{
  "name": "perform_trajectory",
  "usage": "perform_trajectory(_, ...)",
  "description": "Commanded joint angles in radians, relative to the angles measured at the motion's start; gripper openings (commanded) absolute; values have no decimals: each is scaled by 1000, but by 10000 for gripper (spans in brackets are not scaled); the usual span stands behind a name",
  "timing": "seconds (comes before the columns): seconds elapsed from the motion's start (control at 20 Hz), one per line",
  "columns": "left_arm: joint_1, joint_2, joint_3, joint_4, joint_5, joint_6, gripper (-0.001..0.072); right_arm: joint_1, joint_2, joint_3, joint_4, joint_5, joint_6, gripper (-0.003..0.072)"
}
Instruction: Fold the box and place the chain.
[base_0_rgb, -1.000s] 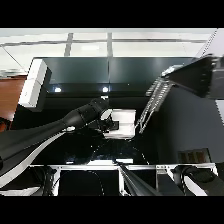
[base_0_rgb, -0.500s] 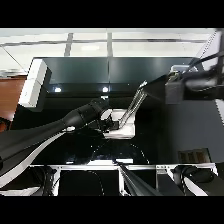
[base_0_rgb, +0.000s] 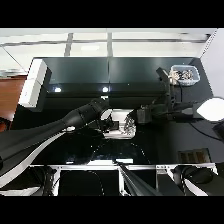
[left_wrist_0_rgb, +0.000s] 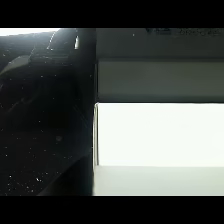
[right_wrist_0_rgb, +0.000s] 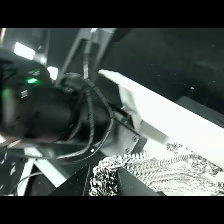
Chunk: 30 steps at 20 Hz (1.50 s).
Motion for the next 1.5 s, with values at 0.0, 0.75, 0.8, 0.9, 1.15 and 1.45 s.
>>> perform_trajectory(0.0, 0, 0, 0, 0, 1, 0, 23, 19, 0, -37, -2, -63, 14, 12)
perform_trajectory(0.75, 0, 0, 0, 0, 1, 0, 23, 24, -1, 204, -29, 49, 8, 12)
perform_trajectory(0.8, 0, 0, 0, 0, 1, 0, 23, 29, -1, 171, -58, 60, 12, 12)
perform_trajectory(0.9, 0, 0, 0, 0, 1, 0, 23, 35, -1, 74, -96, 48, 22, 12)
perform_trajectory(1.15, 0, 0, 0, 0, 1, 0, 23, 35, 0, -81, -110, -10, 37, 373)
perform_trajectory(1.45, 0, -3, 0, 0, 3, 0, 23, -154, 2, -29, -361, 32, 37, 373)
